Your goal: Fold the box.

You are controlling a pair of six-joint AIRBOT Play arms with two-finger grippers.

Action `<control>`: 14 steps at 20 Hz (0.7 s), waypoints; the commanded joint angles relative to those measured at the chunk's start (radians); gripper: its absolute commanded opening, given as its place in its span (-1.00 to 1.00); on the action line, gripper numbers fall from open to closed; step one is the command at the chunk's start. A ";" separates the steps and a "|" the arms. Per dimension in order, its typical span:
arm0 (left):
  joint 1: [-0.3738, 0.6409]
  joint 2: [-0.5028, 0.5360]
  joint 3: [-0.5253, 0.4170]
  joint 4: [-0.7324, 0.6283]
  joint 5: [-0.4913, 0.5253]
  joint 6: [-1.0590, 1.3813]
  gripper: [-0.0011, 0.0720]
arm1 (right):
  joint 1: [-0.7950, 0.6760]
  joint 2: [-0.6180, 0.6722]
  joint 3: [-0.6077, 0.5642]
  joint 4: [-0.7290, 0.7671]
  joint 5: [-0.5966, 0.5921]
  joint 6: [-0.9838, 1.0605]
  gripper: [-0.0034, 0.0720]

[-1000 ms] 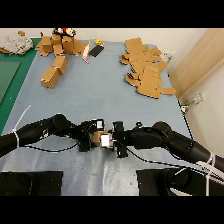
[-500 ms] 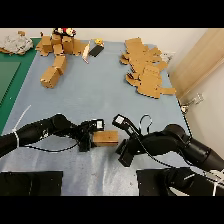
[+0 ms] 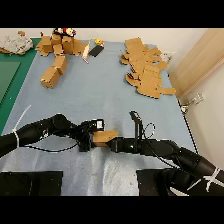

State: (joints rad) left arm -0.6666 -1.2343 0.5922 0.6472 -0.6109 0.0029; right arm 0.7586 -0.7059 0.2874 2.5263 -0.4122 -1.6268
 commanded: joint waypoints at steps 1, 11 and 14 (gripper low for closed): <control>-0.001 0.000 0.001 0.000 0.000 0.000 0.29 | 0.004 -0.005 -0.013 0.042 0.098 0.027 -0.90; -0.001 0.000 0.001 0.000 0.000 0.000 0.29 | 0.004 -0.043 -0.013 0.035 0.066 0.031 -0.90; -0.001 0.000 0.001 0.000 0.000 0.000 0.29 | 0.004 -0.057 -0.017 0.035 0.063 0.031 -0.90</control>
